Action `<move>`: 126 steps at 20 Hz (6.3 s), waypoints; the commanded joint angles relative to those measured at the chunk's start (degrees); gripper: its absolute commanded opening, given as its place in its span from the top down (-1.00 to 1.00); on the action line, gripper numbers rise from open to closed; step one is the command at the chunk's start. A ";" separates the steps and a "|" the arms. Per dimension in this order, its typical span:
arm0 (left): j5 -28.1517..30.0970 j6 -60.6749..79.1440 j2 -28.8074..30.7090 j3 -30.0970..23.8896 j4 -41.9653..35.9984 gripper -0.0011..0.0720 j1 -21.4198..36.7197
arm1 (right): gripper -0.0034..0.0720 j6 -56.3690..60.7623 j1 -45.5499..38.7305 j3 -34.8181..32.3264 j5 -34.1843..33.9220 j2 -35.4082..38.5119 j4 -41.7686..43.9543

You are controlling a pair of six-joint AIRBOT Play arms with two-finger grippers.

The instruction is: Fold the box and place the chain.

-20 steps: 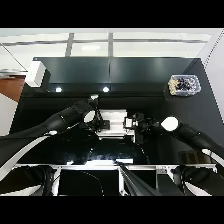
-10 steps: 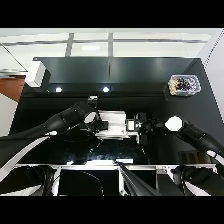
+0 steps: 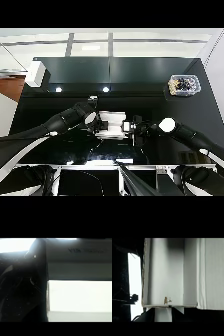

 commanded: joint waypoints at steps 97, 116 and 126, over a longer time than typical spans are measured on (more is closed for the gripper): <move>-0.83 0.02 -0.02 0.00 1.81 0.89 0.11 | -0.08 119.12 7.82 19.37 14.27 -7.93 -32.44; -0.79 0.02 -0.02 0.00 1.81 0.89 0.11 | 0.11 145.24 16.87 32.09 27.26 -20.24 -48.85; -0.81 0.02 -0.02 0.00 1.81 0.89 0.11 | 0.11 147.08 16.33 32.09 27.08 -21.62 -48.94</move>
